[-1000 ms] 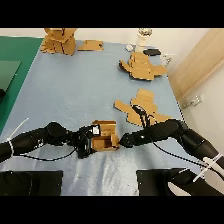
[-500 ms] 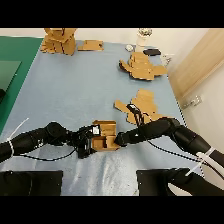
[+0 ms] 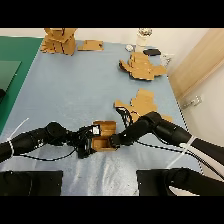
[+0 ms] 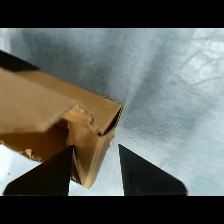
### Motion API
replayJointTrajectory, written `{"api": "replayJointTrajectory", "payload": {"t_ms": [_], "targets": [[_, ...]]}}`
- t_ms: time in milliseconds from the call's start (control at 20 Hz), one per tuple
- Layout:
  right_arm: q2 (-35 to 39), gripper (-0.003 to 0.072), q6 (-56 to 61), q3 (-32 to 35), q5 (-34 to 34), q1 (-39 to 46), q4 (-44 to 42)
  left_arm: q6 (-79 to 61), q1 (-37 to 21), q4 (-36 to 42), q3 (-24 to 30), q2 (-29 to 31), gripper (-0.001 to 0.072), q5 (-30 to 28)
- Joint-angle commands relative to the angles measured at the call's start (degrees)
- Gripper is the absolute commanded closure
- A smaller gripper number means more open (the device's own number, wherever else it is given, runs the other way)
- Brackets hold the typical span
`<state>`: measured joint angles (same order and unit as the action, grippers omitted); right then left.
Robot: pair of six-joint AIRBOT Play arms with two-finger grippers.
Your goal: Fold the box.
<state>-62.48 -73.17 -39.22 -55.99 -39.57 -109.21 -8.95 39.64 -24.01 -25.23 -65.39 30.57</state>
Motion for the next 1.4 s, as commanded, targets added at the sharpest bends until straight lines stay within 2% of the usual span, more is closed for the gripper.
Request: {"api": "replayJointTrajectory", "payload": {"t_ms": [0, 250, 300, 500, 550, 700, 750, 900, 950, 1000, 1350], "targets": [[-2.60, 0.0249, 12.35, -3.80, -4.17, -2.86, 9.49, -0.02, 0.02, 0.00, -0.04, 0.00, 0.0110, 0.00], [-6.01, 0.0252, 21.27, -7.39, -4.50, -6.38, 12.13, -0.02, 0.02, 0.00, -0.04, 0.00, 0.0110, -0.02], [-7.30, 0.0275, 22.34, -8.33, -4.50, -6.91, 12.72, -0.02, 0.02, 0.00, -0.04, 0.00, 0.0110, -0.02], [-11.80, 0.0275, 24.63, -11.08, -4.57, -7.69, 14.36, -0.02, 0.02, 0.00, -0.04, 0.00, 0.0110, 0.00], [-12.35, 0.0302, 25.86, -11.06, -4.74, -7.69, 14.99, -0.02, 0.02, 0.00, -0.04, 0.00, 0.0110, 0.00], [-12.74, 0.0641, 26.21, -11.06, -6.25, -7.72, 15.50, -0.02, 0.02, 0.00, -0.04, 0.00, 0.0110, 0.02], [-12.74, 0.0680, 26.18, -11.06, -6.62, -7.72, 15.80, -0.02, 0.02, 0.00, -0.04, 0.00, 0.0110, 0.02], [-12.74, 0.0668, 26.12, -11.10, -6.64, -7.72, 15.87, -0.04, 0.02, 0.00, -0.04, 0.00, 0.0110, 0.07], [-12.74, 0.0489, 26.14, -11.26, -6.88, -7.72, 15.74, -0.04, 0.02, 0.00, -0.04, 0.00, 0.0110, 0.07], [-12.72, 0.0345, 26.10, -11.45, -6.99, -7.72, 15.72, -0.02, 0.02, 0.00, -0.04, 0.00, 0.0110, 0.07], [-12.68, 0.0331, 26.03, -11.78, -7.72, -7.72, 15.72, -0.02, 0.02, 0.02, -0.07, 0.00, 0.0110, 0.00]]}}
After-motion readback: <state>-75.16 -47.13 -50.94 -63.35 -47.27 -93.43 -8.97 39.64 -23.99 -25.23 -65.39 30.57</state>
